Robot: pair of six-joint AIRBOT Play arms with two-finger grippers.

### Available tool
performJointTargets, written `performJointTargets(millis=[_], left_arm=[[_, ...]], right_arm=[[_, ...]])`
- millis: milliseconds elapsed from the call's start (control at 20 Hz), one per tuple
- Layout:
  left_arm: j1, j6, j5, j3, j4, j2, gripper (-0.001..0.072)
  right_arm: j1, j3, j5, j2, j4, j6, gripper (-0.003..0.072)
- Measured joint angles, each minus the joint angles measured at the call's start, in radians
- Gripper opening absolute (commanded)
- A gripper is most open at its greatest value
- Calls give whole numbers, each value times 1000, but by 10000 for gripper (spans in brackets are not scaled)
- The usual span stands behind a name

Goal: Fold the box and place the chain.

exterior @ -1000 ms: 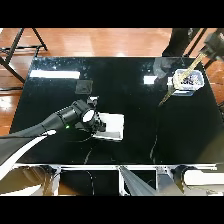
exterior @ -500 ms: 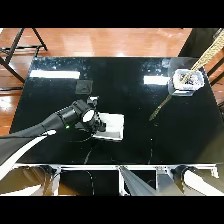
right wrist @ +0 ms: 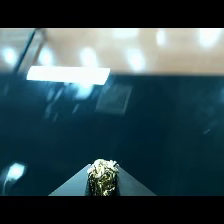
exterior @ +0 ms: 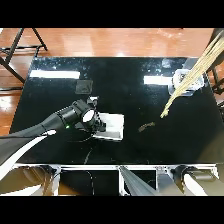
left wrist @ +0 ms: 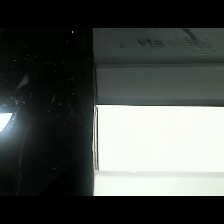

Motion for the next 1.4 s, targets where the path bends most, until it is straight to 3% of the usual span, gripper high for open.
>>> performJointTargets(millis=[300,650,900,1400], left_arm=[[0,0,-1,0,0,0,21],[0,0,-2,0,0,0,22],[0,0,-2,0,0,0,22],[0,0,-2,0,0,0,22]], right_arm=[[192,-50,-127,42,12,-99,13],[311,-58,-129,44,114,-153,13],[407,-58,-50,10,180,-125,13],[571,-58,232,-101,256,-79,13]])
